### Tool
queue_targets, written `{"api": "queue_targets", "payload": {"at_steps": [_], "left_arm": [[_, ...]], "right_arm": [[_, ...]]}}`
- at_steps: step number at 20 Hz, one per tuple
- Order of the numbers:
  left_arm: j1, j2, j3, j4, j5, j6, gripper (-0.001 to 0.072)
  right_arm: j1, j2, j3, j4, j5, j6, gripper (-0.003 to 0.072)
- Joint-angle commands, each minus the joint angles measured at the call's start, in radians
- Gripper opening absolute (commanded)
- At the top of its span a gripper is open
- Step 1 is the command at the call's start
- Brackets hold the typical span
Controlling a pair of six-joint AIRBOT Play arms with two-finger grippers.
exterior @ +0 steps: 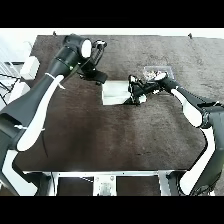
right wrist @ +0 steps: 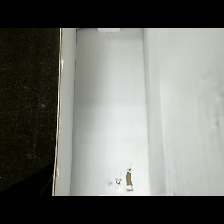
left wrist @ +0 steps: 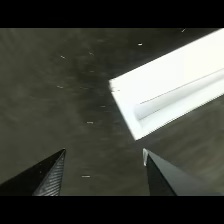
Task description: Fold the box and place the chain.
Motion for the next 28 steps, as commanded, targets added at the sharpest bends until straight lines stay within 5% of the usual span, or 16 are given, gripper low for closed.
{"api": "queue_targets", "payload": {"at_steps": [1, 4, 9, 11, 14, 15, 16, 17, 22, 28], "left_arm": [[0.068, 0.025, -0.047, -0.155, 0.013, 0.45, 0.0563], [0.153, 0.024, -0.063, -0.273, 0.042, 0.644, 0.0563], [0.22, 0.024, -0.063, -0.292, 0.255, 0.64, 0.0562], [0.22, 0.021, -0.063, -0.368, 0.235, 0.776, 0.0563], [0.22, 0.016, -0.107, -0.562, 0.048, 1.196, 0.0564], [0.22, 0.016, -0.142, -0.575, 0.051, 1.265, 0.0566], [0.22, 0.014, -0.177, -0.575, 0.063, 1.313, 0.069], [0.22, 0.009, -0.215, -0.575, 0.096, 1.324, 0.072], [0.22, -0.047, -0.341, -0.651, 0.255, 1.426, 0.072], [0.252, -0.1, -0.366, -0.775, 0.259, 1.546, 0.072]], "right_arm": [[0.001, 0.0, 0.0, 0.0, 0.001, 0.0, 0.0495], [0.001, 0.0, 0.0, 0.0, 0.001, 0.0, 0.0494], [0.001, 0.0, 0.0, 0.0, 0.001, 0.0, 0.0495], [0.001, 0.0, 0.0, 0.0, 0.001, 0.0, 0.0495], [0.001, 0.0, 0.0, 0.0, 0.001, 0.0, 0.0494], [0.001, 0.0, 0.0, 0.0, 0.001, 0.0, 0.0494], [0.001, 0.0, 0.0, 0.0, 0.001, 0.0, 0.0494], [0.001, 0.0, 0.0, 0.0, 0.0, 0.0, 0.0495], [0.001, 0.0, 0.0, 0.0, 0.001, 0.0, 0.0494], [0.001, 0.0, 0.0, 0.0, 0.001, 0.0, 0.0495]]}}
